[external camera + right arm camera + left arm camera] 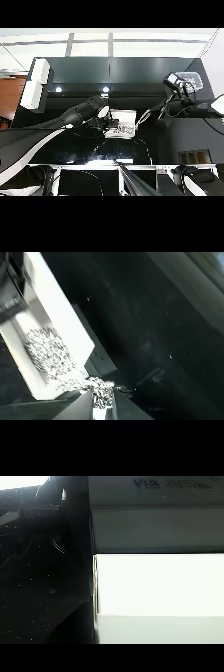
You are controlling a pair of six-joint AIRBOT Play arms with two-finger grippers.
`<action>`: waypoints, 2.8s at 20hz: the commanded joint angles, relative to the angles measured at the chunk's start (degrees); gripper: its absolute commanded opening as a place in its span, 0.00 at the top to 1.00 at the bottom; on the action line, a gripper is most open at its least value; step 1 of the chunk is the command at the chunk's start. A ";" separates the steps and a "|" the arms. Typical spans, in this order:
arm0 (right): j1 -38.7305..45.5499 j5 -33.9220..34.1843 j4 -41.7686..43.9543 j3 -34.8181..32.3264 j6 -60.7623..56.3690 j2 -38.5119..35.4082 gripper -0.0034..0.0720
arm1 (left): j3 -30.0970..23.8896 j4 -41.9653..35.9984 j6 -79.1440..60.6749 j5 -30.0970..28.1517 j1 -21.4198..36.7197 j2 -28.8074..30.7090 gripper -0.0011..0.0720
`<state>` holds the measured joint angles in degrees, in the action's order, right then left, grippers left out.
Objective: Fold the box and place the chain.
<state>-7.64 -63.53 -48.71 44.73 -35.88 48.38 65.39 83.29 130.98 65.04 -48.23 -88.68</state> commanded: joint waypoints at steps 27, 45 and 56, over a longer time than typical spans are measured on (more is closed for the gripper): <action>-9.18 2.14 20.57 -1.27 -11.06 4.09 0.94 | 0.07 0.07 -0.04 -0.07 0.00 0.02 0.95; 9.77 -9.81 7.58 4.37 -12.76 3.56 0.59 | 1.57 0.26 3.98 -0.83 0.00 0.09 0.69; 9.77 -9.79 7.69 4.35 -14.08 3.56 0.59 | -0.76 10.84 -24.48 7.43 4.26 20.50 0.38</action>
<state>2.07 -73.12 -40.97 49.06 -49.04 51.99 67.59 91.48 117.40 72.07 -46.65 -75.99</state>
